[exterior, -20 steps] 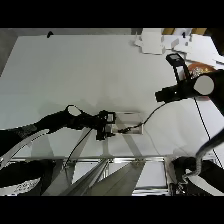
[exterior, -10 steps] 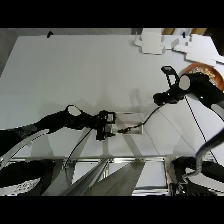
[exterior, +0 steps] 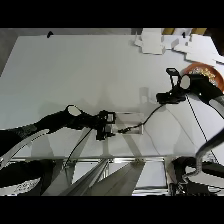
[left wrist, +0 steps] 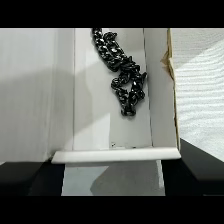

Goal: Fold the box and place the chain.

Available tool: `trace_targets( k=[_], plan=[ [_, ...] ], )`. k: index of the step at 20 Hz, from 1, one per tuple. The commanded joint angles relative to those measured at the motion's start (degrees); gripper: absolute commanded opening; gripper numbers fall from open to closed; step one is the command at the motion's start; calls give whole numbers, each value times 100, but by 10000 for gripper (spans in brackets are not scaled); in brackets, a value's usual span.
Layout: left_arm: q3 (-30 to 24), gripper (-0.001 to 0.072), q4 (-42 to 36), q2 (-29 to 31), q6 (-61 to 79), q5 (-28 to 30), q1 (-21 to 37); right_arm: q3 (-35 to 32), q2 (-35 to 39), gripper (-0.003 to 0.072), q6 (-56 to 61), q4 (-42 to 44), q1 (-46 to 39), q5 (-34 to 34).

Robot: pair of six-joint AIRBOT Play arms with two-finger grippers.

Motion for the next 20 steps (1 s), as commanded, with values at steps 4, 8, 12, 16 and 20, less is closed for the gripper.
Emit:
trace_targets(
  k=[4, 8, 12, 16, 20],
  plan=[
    [0, 207, 0, 2, 2, 2, 2, -4, -129, 279, 15, 7, -33, -4],
    [0, 207, 0, 4, 2, 0, 2, -20, -240, 265, 146, 7, -33, 9],
    [0, 207, 0, 2, 2, 2, 2, -33, -275, 122, 136, 7, -33, 186],
    [0, 207, 0, 2, 2, 2, 2, -33, -111, 17, -269, 4, -26, 789],
    [0, 207, 0, 2, 2, 0, 2, -33, 898, 17, -608, 7, -26, 1204]
  ],
)
